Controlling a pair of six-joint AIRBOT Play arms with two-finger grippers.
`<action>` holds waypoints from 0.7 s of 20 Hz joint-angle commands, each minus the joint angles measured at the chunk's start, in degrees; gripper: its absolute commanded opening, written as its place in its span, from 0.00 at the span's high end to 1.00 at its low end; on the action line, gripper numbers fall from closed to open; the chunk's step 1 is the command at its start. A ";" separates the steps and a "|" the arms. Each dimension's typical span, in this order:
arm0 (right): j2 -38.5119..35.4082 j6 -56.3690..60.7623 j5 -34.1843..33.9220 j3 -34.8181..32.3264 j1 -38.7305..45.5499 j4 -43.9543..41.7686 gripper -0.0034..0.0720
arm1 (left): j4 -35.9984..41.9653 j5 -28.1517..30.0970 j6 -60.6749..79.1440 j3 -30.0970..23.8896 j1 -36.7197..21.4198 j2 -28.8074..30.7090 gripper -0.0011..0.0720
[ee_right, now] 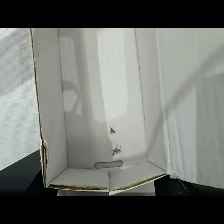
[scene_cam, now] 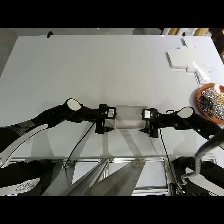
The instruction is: Fold the box and place the chain.
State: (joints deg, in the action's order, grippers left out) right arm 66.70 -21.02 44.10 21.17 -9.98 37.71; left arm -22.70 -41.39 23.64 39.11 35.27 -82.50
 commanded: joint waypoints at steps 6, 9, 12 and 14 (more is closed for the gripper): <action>-0.02 0.00 0.02 -0.02 -0.02 -0.02 0.43 | 2.71 -1.22 2.91 -0.17 0.87 -0.90 0.03; -0.02 0.00 0.02 -0.02 -0.02 0.00 0.43 | 2.82 -0.35 2.91 -0.17 2.10 -0.92 0.03; -0.02 0.00 0.02 -0.02 -0.02 -0.02 0.43 | 5.62 0.72 2.89 -0.17 2.71 -1.40 0.03; -0.02 0.00 0.00 -0.02 -0.02 -0.02 0.43 | 6.95 0.74 2.89 -0.15 3.02 -1.99 0.03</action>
State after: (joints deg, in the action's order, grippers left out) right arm 66.70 -21.04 44.12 21.17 -9.98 37.76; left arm -17.80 -41.15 26.37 38.96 37.76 -83.96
